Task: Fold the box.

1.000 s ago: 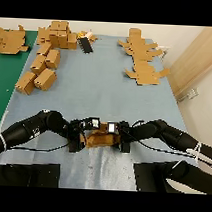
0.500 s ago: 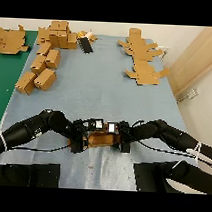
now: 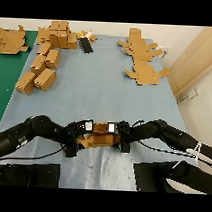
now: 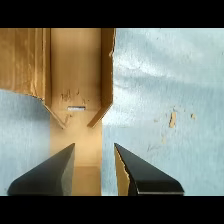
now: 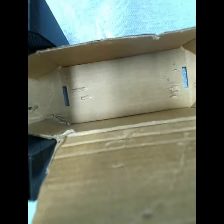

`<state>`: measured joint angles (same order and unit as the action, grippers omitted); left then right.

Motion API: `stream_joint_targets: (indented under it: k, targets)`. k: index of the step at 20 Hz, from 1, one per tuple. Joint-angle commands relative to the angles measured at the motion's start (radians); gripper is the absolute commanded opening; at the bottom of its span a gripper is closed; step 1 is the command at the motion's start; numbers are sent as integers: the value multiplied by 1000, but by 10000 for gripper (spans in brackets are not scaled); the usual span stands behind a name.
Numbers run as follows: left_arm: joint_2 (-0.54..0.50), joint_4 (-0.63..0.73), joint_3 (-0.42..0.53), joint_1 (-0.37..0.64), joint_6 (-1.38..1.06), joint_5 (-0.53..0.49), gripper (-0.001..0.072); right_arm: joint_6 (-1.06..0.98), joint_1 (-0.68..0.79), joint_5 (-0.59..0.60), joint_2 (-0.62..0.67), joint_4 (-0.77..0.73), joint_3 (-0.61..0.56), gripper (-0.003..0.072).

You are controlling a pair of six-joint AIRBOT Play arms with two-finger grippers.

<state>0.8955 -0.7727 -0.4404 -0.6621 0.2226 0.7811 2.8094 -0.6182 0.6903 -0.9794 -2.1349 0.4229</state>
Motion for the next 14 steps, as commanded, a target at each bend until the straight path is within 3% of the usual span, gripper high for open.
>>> stream_joint_targets:
  k: [1, 8, 14]
  targets:
    - [-60, 211, 124, 26, -284, -143, 366, 0, -1, 0, 0, 0, 0, 596]
    - [-33, 206, 128, 26, -278, -234, 366, 0, -1, 0, 0, 0, 0, 596]
    - [-33, 238, 120, 26, -278, -194, 366, 0, -1, 0, 0, 0, 0, 596]
